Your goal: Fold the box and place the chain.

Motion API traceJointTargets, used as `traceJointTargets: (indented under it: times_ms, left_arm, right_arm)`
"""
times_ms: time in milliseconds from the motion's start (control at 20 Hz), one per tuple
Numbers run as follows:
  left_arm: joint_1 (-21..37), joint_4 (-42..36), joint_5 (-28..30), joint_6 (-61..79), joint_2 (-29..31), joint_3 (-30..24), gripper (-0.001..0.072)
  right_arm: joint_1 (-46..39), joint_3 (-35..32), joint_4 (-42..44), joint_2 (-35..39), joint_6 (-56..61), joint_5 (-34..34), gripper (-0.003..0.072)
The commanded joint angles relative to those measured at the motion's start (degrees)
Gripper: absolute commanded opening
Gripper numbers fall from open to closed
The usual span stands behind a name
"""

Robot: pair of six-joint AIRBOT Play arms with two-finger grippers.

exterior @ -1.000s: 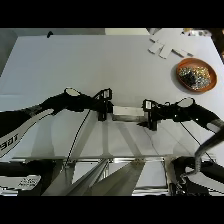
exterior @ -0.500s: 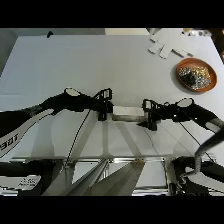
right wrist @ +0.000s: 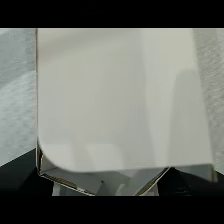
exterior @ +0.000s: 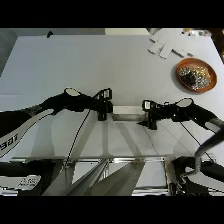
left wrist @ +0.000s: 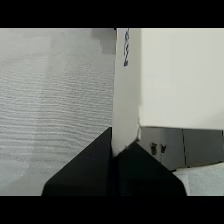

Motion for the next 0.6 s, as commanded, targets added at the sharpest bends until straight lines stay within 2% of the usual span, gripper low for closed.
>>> traceJointTargets:
  times_ms: [0, 250, 350, 400, 450, 550]
  left_arm:
    - [0.0, 0.0, 0.0, 0.0, 0.0, 0.0, 0.0011]
    - [0.0, 0.0, 0.0, 0.0, 0.0, 0.0, 0.0011]
    - [0.0, 0.0, 0.0, 0.0, 0.0, 0.0, 0.001]
    - [0.0, 0.0, 0.0, 0.0, 0.0, 0.0, 0.0011]
    - [0.0, 0.0, 0.0, 0.0, 0.0, 0.0, 0.0011]
    - [0.0, 0.0, 0.0, 0.0, 0.0, 0.0, 0.001]
  right_arm:
    - [0.0, 0.0, 0.9, 0.0, -1.4, -0.2, 0.0611]
    - [0.0, 0.0, 0.9, 0.0, -1.4, -0.6, 0.0607]
    - [0.0, 0.0, 0.9, 0.0, -1.4, -0.6, 0.0523]
    - [0.0, 0.0, 0.9, -0.1, -1.4, -0.6, 0.052]
    - [0.0, 0.0, 0.9, -0.1, -1.4, -0.6, 0.047]
    - [0.0, 0.0, 0.9, -0.3, -1.4, -0.5, 0.0465]
